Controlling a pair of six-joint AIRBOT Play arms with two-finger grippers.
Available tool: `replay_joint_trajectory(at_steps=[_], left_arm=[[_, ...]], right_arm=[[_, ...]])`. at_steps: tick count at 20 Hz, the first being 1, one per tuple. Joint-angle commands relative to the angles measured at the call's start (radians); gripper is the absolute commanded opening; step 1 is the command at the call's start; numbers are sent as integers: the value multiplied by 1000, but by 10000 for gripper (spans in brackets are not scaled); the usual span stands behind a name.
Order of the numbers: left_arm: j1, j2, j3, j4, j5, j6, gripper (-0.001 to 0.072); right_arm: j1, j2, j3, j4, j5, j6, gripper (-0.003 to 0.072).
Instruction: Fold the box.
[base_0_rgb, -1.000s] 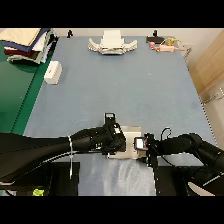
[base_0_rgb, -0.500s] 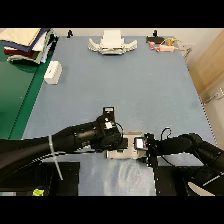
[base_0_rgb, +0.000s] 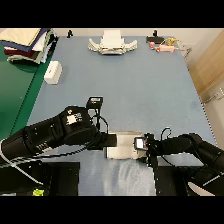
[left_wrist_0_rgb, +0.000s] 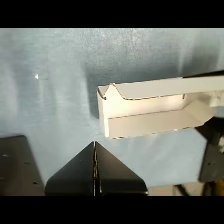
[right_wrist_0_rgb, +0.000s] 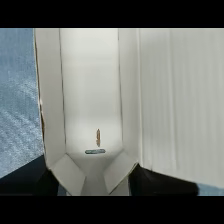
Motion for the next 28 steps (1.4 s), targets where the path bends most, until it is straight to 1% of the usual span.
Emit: replay_joint_trajectory(at_steps=[1, 3, 4, 6, 7, 9, 11, 12, 13, 14, 17, 22, 26, 27, 28], left_arm=[[65, 24, -7, -25, -34, 354, 12], [190, 58, -48, -136, -23, 662, 11], [281, 84, -85, -201, -18, 828, 11], [473, 147, -177, -293, 9, 1122, 11], [576, 187, -232, -372, 28, 1324, 11], [747, 261, -336, -520, 72, 1669, 13], [843, 290, -427, -592, 138, 1904, 18], [856, 287, -467, -607, 177, 1976, 240], [853, 280, -511, -629, 232, 2008, 662], [842, 270, -549, -653, 280, 2031, 696], [760, 252, -614, -666, 369, 2178, 696], [585, 236, -623, -666, 488, 2262, 696], [462, 168, -623, -665, 632, 2325, 696], [438, 148, -623, -666, 657, 2339, 696], [433, 129, -626, -707, 663, 2383, 696]], right_arm=[[1, 0, 1, 0, 0, 0, 510], [1, 0, 1, 0, 0, 0, 510], [1, 0, 1, 0, 0, 0, 510], [1, 0, 1, 0, 0, 0, 510], [1, 0, 1, 0, 0, 0, 510], [1, 0, 1, 0, 0, 0, 511], [1, 0, 1, 0, 0, 0, 510], [1, 0, 1, 0, 0, 0, 510], [1, 0, 1, 0, 0, 0, 510], [1, 0, 1, 0, 0, 0, 511], [1, 0, 1, 0, 0, 0, 511], [1, 0, 1, 0, 0, 0, 511], [1, 0, 1, 0, 0, 0, 510], [1, 0, 1, 0, 0, 0, 511], [1, 0, 1, 0, 0, 0, 511]])
